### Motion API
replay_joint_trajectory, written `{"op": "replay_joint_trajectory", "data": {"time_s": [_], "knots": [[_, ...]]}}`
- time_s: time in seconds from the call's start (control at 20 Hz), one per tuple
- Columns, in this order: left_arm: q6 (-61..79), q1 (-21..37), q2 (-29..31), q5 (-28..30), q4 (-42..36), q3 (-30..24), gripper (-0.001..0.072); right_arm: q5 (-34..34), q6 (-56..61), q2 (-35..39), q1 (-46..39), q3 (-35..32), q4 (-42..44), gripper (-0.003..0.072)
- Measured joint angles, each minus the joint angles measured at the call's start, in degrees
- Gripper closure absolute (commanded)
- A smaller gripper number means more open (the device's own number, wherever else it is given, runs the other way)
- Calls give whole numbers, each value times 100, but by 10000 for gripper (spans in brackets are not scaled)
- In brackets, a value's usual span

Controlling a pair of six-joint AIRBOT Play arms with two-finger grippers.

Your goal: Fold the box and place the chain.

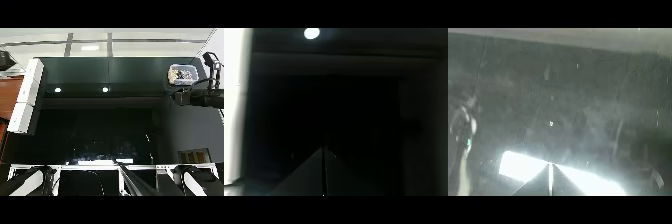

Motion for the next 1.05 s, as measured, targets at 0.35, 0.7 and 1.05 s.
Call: {"op": "replay_joint_trajectory", "data": {"time_s": [0.35, 0.7, 1.05], "knots": [[-293, -1349, 1928, 1357, 876, -2870, 685, -1554, -232, 42, 138, -894, -605, 673], [-348, -1390, 2579, 1707, 1174, -3836, 685, -1947, -260, 46, 149, -1126, -846, 674], [-345, -1392, 2636, 1729, 1220, -3939, 685, -2004, -271, 46, 149, -1147, -883, 673]]}}
